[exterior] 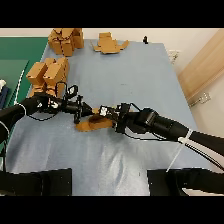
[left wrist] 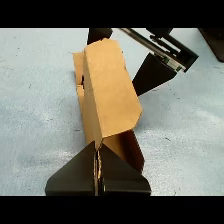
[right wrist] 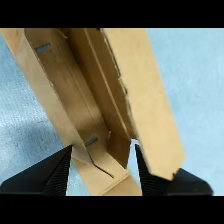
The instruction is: Fold the box.
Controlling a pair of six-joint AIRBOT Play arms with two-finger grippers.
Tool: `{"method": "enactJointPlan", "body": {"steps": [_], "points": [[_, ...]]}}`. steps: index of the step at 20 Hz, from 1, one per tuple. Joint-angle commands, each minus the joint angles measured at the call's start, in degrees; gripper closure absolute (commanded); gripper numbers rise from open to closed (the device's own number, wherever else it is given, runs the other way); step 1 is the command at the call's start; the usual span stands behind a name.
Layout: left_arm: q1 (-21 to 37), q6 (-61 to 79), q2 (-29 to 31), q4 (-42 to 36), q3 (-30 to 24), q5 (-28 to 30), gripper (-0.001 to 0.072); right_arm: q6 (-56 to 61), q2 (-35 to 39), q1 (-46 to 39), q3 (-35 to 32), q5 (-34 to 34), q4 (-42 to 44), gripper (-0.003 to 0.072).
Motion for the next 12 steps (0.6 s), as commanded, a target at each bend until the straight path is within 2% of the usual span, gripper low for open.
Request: {"method": "enactJointPlan", "body": {"steps": [1, 4, 6, 9, 12], "points": [[0.0, 0.0, 0.0, 0.0, 0.0, 0.0, 0.0694, -15.2, -1.7, -3.2, 0.3, 1.2, 16.2, 0.0094], [0.0, 0.0, 0.0, 0.0, 0.0, 0.0, 0.0694, -33.8, -1.9, -7.0, 0.4, 0.0, 31.6, 0.0095], [0.0, 0.0, 0.0, 0.0, 0.0, 0.0, 0.0694, -42.3, -2.1, -9.2, 0.7, -2.2, 37.7, 0.0129], [0.0, 0.0, 0.0, 0.0, 0.0, 0.2, 0.0694, -53.7, -3.6, -11.6, 0.7, -6.4, 44.6, 0.0128], [0.0, 0.0, 0.0, 0.0, 0.0, 0.9, 0.0694, -55.3, -5.8, -12.3, 2.1, -11.0, 45.5, 0.0129]]}}
